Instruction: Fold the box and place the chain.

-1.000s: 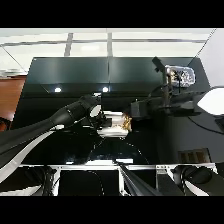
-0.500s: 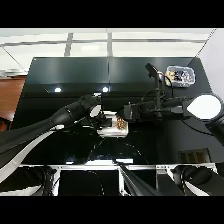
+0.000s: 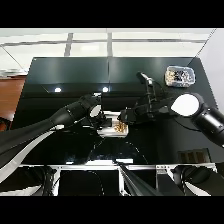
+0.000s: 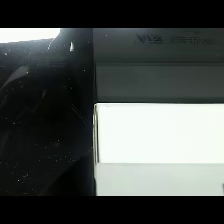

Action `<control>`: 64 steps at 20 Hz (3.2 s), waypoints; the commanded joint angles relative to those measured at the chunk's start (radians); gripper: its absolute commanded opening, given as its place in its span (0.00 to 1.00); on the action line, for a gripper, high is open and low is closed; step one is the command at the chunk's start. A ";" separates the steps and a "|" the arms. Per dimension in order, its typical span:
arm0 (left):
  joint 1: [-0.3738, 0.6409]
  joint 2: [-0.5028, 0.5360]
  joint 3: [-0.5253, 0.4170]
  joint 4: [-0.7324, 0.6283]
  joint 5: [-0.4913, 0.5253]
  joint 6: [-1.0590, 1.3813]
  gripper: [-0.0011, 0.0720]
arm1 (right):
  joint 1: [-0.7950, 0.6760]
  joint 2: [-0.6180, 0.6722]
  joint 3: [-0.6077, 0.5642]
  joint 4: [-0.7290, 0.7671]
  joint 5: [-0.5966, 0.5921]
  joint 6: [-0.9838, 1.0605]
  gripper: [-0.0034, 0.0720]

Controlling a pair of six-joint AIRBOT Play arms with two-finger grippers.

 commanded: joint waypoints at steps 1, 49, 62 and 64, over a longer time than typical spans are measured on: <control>0.001 0.000 0.001 0.000 0.001 0.000 0.05 | 0.025 -0.045 -0.002 -0.020 0.005 0.000 0.06; 0.707 0.524 -0.449 -0.461 -0.005 0.908 0.88 | -0.301 0.182 0.010 -0.375 0.299 0.000 0.70; 0.484 0.354 -0.536 -0.909 0.187 2.476 1.00 | -0.301 0.182 0.010 -0.375 0.232 0.000 0.70; 0.452 0.308 -0.503 -0.913 0.213 2.510 1.00 | -0.301 0.182 0.010 -0.375 0.226 0.000 0.70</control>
